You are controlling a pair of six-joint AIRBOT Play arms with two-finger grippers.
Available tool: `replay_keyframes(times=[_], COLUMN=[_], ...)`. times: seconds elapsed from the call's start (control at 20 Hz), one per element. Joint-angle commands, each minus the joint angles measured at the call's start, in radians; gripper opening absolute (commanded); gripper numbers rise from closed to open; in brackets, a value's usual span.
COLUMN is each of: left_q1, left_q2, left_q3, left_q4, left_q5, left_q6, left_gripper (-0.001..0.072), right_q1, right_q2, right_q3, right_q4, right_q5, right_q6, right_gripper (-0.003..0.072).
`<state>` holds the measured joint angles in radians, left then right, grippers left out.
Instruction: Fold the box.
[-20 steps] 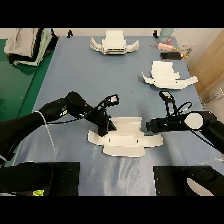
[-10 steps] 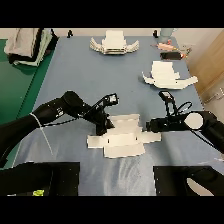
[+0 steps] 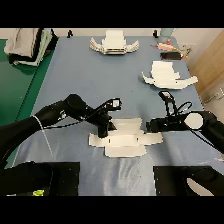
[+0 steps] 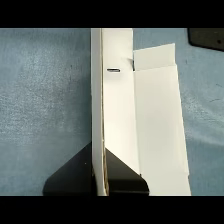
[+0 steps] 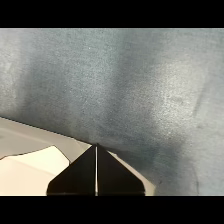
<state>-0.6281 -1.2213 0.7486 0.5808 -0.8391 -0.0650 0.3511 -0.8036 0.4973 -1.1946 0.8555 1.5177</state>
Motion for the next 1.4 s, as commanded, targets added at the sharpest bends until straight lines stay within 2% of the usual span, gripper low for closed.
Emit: replay_keyframes(times=[0.0,0.4,0.5,0.7,0.8,0.95,1.05,1.15,1.2,1.25,1.3,1.35], left_q1=[-0.008,-0.006,-0.006,-0.006,-0.006,-0.006,-0.006,-0.006,-0.006,-0.006,-0.006,-0.006], left_q2=[0.000,0.001,0.001,0.000,0.000,0.000,0.000,0.000,0.000,0.000,0.000,0.000], left_q3=[-0.020,-0.053,-0.053,-0.053,-0.053,-0.053,-0.053,-0.053,-0.053,-0.053,-0.053,-0.053], left_q4=[-0.003,-0.009,-0.009,-0.008,-0.008,-0.008,-0.008,-0.008,-0.008,-0.009,-0.009,-0.009], left_q5=[-0.024,-0.027,-0.027,-0.027,-0.027,-0.027,-0.027,-0.027,-0.027,-0.027,-0.027,-0.026], left_q6=[0.010,0.012,0.012,0.013,0.013,0.013,0.013,0.013,0.013,0.013,0.013,0.013], left_gripper=[0.0014,0.0015,0.0015,0.0015,0.0015,0.0015,0.0015,0.0015,0.0015,0.0015,0.0015,0.0015], right_q1=[0.000,0.000,0.000,0.007,0.050,0.208,0.394,0.601,0.693,0.760,0.813,0.844], right_q2=[0.001,0.001,0.001,0.008,0.036,0.110,0.160,0.201,0.206,0.203,0.192,0.174], right_q3=[0.000,0.003,0.021,0.093,0.106,0.090,0.057,0.007,-0.017,-0.037,-0.056,-0.070], right_q4=[-0.003,-0.003,-0.002,0.014,0.012,-0.001,-0.066,-0.198,-0.272,-0.340,-0.413,-0.473], right_q5=[-0.001,0.024,0.100,0.349,0.435,0.436,0.357,0.274,0.248,0.220,0.179,0.143], right_q6=[0.000,0.001,0.001,0.052,0.089,0.082,-0.003,-0.007,-0.008,-0.008,-0.020,-0.045], right_gripper=[0.0003,0.0003,0.0003,0.0002,0.0003,0.0002,0.0002,0.0003,0.0069,0.0367,0.0606,0.0666])
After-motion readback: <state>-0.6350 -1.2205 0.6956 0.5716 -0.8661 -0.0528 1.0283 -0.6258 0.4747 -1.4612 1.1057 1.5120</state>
